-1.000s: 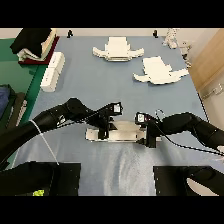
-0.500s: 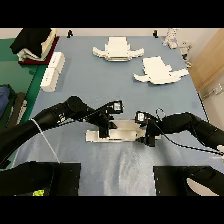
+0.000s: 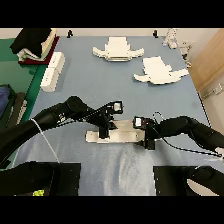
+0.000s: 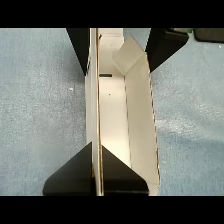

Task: Fold the box.

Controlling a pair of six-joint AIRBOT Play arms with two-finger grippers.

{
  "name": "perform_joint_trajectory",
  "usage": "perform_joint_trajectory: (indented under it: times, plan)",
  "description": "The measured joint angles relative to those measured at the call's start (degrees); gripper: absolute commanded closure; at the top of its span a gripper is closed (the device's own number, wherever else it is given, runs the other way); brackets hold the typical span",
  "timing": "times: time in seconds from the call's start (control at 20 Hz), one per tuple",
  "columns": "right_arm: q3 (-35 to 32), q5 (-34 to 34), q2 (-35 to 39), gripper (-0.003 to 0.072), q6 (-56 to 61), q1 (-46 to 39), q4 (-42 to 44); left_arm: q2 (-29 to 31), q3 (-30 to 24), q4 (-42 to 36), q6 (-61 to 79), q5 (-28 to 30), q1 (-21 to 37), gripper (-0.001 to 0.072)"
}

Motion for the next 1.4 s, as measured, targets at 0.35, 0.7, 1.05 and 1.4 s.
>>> perform_joint_trajectory:
  times: [0.35,0.7,1.05,1.4]
  plan:
    - [-0.63,2.69,0.00,-0.0005,0.20,0.39,-1.64,0.00,0.00,0.00,0.00,0.00,0.00,0.0694]
    - [-0.70,2.73,0.00,0.0030,0.24,0.55,-1.11,0.00,0.00,0.02,0.02,-0.02,0.00,0.0694]
    - [-0.70,2.25,0.57,0.0026,0.24,0.55,-0.35,0.00,0.02,0.02,0.02,-0.02,0.00,0.0694]
    - [-0.70,2.38,-0.61,0.0036,0.24,0.55,0.39,-0.07,0.00,0.02,0.02,0.07,0.00,0.0694]
